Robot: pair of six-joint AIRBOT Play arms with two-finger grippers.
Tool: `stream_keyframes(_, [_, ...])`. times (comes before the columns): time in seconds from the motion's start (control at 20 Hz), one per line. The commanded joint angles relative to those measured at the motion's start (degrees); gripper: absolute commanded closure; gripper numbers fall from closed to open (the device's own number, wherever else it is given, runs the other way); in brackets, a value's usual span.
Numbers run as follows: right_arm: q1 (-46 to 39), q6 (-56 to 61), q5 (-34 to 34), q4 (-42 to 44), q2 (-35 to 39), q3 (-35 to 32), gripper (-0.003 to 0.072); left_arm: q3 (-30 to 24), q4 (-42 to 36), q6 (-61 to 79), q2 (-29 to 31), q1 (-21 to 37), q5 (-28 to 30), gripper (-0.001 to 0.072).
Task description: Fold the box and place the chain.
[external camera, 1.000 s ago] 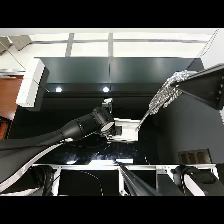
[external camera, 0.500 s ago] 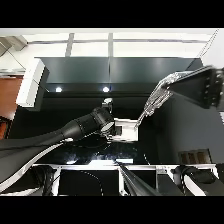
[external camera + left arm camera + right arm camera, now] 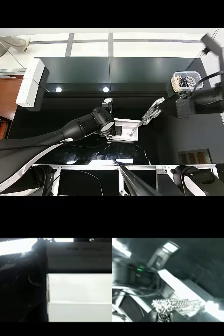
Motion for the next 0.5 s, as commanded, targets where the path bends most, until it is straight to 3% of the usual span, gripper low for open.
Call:
stream_keyframes(0.0, [1.0,0.7,-2.0,0.4,0.0,-4.8,0.0680,0.0,0.0,0.0,0.0,0.0,0.0,0.0684])
stream_keyframes(0.25, [8.2,0.7,-11.7,4.6,-0.1,-10.2,0.0681,0.0,0.0,0.0,0.0,0.0,0.0,0.0684])
stream_keyframes(0.45, [9.7,0.8,-12.9,4.5,-0.1,-13.9,0.0681,0.0,0.0,0.0,0.0,0.0,0.0,0.0684])
